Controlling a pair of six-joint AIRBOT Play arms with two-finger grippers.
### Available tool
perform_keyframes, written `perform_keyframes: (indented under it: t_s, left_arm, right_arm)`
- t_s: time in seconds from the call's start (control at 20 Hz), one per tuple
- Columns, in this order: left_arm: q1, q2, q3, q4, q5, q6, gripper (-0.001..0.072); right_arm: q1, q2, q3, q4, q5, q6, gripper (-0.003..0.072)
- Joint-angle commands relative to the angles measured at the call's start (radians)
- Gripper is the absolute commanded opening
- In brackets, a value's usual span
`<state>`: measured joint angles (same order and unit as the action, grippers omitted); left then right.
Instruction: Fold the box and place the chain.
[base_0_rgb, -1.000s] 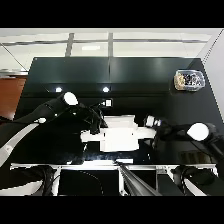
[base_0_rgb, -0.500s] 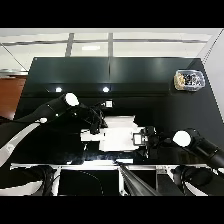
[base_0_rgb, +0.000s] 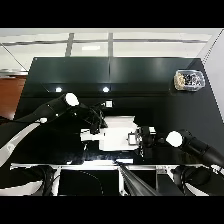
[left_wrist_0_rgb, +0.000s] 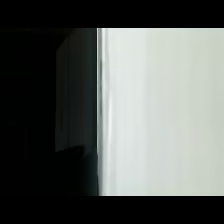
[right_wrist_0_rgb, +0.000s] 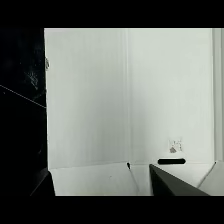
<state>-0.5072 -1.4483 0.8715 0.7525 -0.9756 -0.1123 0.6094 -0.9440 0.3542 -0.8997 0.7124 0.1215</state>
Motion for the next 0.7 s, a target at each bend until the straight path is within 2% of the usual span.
perform_keyframes:
  t_s: [0.0,0.35,0.65]
  left_arm:
    - [-0.001,0.000,0.001,-0.001,-0.001,0.000,0.0030]
    - [-0.001,-0.001,0.001,-0.001,-0.001,0.000,0.0030]
    - [-0.001,-0.001,0.001,-0.001,-0.001,0.000,0.0030]
  right_arm:
    - [0.003,-0.007,0.005,0.051,-0.033,0.017,0.0703]
    - [-0.044,0.035,0.095,-0.017,-0.036,0.118,0.0703]
    - [-0.103,0.035,0.102,-0.010,-0.045,0.115,0.0704]
